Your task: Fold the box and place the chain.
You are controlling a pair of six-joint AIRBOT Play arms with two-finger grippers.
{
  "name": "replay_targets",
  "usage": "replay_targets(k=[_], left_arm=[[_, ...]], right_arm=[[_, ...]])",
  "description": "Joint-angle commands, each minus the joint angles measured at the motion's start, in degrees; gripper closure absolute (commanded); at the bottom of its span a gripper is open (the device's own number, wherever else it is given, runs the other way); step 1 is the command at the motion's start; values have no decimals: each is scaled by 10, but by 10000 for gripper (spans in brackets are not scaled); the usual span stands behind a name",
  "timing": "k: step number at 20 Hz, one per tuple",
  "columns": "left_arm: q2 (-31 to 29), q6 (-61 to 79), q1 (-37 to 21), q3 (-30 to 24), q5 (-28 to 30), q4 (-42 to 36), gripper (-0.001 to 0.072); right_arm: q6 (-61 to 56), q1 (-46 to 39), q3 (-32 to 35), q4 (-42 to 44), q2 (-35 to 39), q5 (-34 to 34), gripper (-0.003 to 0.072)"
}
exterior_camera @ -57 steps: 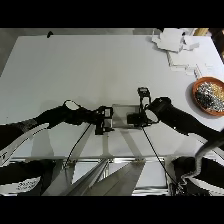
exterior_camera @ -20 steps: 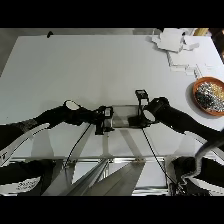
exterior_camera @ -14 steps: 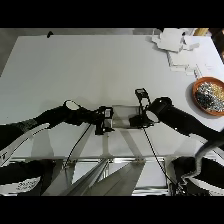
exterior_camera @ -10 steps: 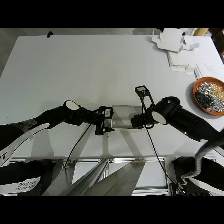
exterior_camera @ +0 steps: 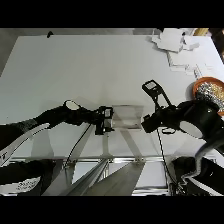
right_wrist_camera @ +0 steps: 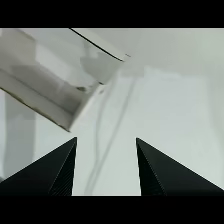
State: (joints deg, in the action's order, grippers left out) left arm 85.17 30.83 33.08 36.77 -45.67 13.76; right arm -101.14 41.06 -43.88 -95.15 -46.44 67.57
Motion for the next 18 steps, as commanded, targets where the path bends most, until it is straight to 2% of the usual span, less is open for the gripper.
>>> replay_targets(k=[1,2,3,4,10,13,15,18], left_arm=[[0,0,0,0,0,0,431],[0,0,0,0,0,0,431],[0,0,0,0,0,0,431],[0,0,0,0,0,0,431],[0,0,0,0,0,0,431],[0,0,0,0,0,0,431],[0,0,0,0,0,0,431],[0,0,0,0,0,0,431]], right_arm=[[26,0,-1,-68,29,32,299],[26,0,-1,-78,29,36,390],[26,0,0,-88,29,35,580],[26,0,0,-97,29,33,665],[5,0,-1,-120,29,9,665],[-89,-6,-1,-277,29,-16,665],[-90,-70,-1,-301,28,-16,670],[-52,-262,-1,-238,18,-21,670]])
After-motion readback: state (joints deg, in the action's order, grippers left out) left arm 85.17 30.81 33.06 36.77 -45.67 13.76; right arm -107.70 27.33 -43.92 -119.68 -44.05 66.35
